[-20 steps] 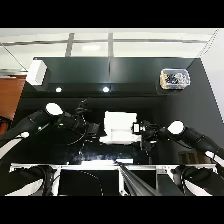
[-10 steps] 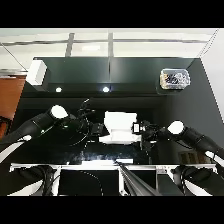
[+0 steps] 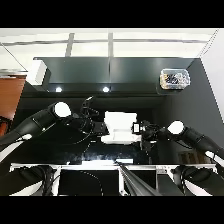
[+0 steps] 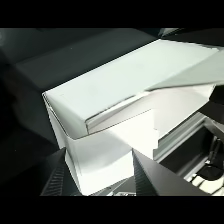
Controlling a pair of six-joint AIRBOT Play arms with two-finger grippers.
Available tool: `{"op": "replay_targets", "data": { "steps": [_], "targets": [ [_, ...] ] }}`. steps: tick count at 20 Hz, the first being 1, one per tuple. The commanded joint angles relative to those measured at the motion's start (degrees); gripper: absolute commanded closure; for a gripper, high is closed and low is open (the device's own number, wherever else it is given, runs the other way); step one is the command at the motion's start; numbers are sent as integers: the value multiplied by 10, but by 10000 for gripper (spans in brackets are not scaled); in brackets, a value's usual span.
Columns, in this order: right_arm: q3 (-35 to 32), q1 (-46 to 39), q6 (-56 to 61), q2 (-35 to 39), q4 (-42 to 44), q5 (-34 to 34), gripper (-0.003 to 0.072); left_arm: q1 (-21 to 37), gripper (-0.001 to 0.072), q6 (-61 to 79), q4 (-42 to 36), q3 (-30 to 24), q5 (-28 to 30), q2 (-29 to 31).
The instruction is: Fold the box and place the chain.
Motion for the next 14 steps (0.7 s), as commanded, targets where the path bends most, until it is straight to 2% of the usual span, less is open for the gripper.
{"op": "replay_targets", "data": {
  "steps": [1, 5, 7, 10, 14],
  "targets": [
    [0, 0, 0, 0, 0, 0, 204, -21, 233, -57, 62, 24, -11, 0],
    [0, 0, 0, 0, 0, 0, 204, -33, 255, -74, 71, 24, -5, -2],
    [0, 0, 0, 0, 0, 0, 204, -38, 321, -88, 71, 24, 8, -2],
    [0, 0, 0, 0, 0, -1, 204, -44, 323, -103, 71, 24, 32, -2],
    [0, 0, 0, 0, 0, -1, 204, -47, 324, -110, 75, 24, 34, -2]
  ]
}}
